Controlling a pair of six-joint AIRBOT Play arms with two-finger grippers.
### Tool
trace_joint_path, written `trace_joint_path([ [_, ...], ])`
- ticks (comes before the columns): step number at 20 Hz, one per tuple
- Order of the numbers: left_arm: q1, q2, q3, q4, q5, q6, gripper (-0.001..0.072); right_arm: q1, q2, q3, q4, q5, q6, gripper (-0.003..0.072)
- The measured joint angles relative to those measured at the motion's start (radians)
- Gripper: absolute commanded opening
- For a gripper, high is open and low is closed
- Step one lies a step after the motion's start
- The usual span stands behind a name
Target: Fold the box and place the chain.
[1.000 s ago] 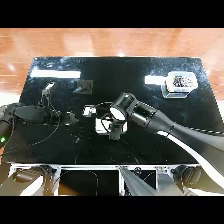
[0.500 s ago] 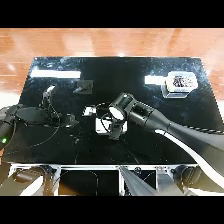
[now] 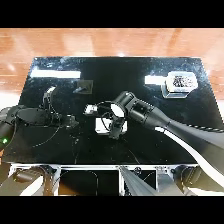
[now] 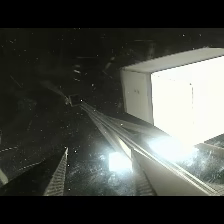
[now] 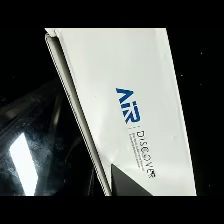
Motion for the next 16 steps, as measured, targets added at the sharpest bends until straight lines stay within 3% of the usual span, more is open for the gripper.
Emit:
trace_joint_path([
  [16, 0.0, 0.0, 0.0, -0.014, 0.001, 0.0, 0.0507, -0.003, 0.057, -0.001, 0.013, 0.004, 0.056, 0.0141],
])
